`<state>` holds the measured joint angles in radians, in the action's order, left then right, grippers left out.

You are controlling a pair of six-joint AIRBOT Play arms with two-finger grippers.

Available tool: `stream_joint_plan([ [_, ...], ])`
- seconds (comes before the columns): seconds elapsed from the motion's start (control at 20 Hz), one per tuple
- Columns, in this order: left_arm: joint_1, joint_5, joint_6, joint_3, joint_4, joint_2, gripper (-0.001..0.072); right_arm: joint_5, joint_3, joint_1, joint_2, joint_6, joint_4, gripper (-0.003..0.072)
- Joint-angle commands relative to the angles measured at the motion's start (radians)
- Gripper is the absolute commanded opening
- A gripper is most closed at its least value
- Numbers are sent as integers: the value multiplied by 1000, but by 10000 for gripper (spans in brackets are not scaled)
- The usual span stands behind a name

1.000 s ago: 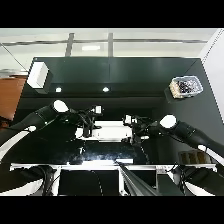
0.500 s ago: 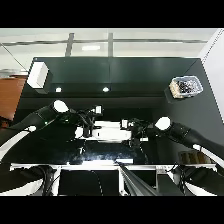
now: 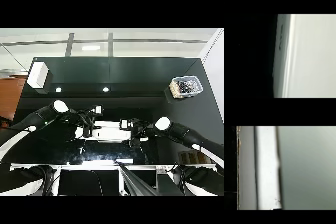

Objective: Fold the box and place the chain.

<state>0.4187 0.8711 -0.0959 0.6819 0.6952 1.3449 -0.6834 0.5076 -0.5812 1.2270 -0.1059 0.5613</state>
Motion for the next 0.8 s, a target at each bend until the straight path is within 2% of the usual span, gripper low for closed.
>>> stream_joint_plan([
  [0.0,0,0,0,0,0,0,30,12,-1,2,0,0,1,705],
  [0.75,0,0,0,0,0,0,30,-16,-1,10,-14,73,42,704],
])
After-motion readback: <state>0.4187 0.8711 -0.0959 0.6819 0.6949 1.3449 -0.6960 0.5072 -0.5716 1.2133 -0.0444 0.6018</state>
